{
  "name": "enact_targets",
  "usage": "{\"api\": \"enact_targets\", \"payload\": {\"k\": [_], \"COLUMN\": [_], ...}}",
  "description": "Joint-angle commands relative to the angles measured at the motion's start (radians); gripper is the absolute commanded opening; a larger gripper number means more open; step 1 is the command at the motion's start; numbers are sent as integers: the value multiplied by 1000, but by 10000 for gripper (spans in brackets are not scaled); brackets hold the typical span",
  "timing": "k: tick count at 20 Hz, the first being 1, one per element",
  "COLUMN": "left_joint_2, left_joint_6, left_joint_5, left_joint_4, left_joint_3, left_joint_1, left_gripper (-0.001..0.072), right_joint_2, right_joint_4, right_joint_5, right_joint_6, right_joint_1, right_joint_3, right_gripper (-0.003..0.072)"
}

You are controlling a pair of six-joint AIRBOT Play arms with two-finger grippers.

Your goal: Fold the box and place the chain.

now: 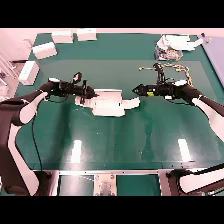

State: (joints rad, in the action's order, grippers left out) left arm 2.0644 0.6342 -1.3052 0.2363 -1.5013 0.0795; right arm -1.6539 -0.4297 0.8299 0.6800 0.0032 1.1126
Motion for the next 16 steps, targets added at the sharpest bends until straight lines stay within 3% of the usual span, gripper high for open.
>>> {"api": "enact_targets", "payload": {"k": [1,9,13,16], "left_joint_2": [0,0,0,0], "left_joint_6": [2,2,2,2], "left_joint_5": [4,7,8,7], "left_joint_4": [3,2,3,3], "left_joint_3": [1,2,2,2], "left_joint_1": [1,1,1,1], "left_gripper": [21,21,21,21], "right_joint_2": [29,300,399,400], "right_joint_4": [3,-21,-152,-359], "right_joint_5": [0,-4,-56,-56], "right_joint_6": [-65,-154,-182,-334], "right_joint_1": [7,138,240,358], "right_joint_3": [-2,-190,-315,-353], "right_gripper": [350,350,351,353]}}
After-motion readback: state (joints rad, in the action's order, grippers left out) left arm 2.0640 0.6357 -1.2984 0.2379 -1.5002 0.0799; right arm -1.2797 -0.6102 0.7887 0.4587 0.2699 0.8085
